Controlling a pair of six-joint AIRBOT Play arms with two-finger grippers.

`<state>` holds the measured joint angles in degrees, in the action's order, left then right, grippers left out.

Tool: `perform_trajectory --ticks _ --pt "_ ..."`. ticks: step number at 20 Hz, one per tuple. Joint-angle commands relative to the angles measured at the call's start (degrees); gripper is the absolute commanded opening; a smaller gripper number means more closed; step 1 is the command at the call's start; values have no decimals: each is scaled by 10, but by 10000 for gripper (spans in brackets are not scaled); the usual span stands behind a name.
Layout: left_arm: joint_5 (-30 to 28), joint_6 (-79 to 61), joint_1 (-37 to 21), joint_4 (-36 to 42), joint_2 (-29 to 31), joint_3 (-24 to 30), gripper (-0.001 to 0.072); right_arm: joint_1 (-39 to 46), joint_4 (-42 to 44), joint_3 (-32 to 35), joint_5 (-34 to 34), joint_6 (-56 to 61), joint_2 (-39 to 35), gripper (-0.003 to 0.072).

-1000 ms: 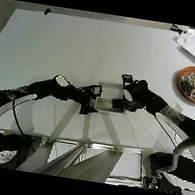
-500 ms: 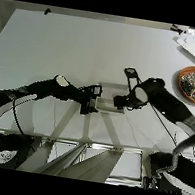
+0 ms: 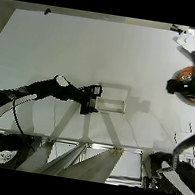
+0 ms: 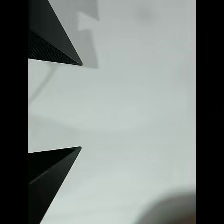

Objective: Fold the box and place the chain.

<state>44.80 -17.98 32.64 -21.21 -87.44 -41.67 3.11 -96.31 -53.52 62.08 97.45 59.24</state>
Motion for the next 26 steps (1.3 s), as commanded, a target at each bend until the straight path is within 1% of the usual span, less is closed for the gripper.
perform_trajectory --ticks 1,3,4,7,10,14,15,16,18,20,21,26 --pt "0 0 0 0 0 0 342 165 -8 -33 -96 -78 64 543" --pt "0 0 0 0 0 0 342 200 9 -77 -127 -82 143 536" --pt "0 0 0 0 0 0 342 204 8 -99 -136 -84 186 535" --pt "0 0 0 0 0 0 342 205 7 -161 -141 -97 305 535" --pt "0 0 0 0 0 0 342 207 1 -191 -145 -97 365 527" --pt "0 0 0 0 0 0 342 209 6 -193 -159 -97 397 501" --pt "0 0 0 0 0 0 342 209 10 -193 -155 -97 402 438" --pt "0 0 0 0 0 0 342 209 12 -193 -149 -97 402 347" --pt "0 0 0 0 0 0 342 209 7 -193 -138 -97 395 134" --pt "0 0 0 0 0 0 342 209 8 -193 -130 -97 382 26" --pt "0 0 0 0 0 0 342 209 8 -193 -127 -97 374 6" --pt "0 0 0 0 0 0 342 209 8 -193 -109 -97 315 6"
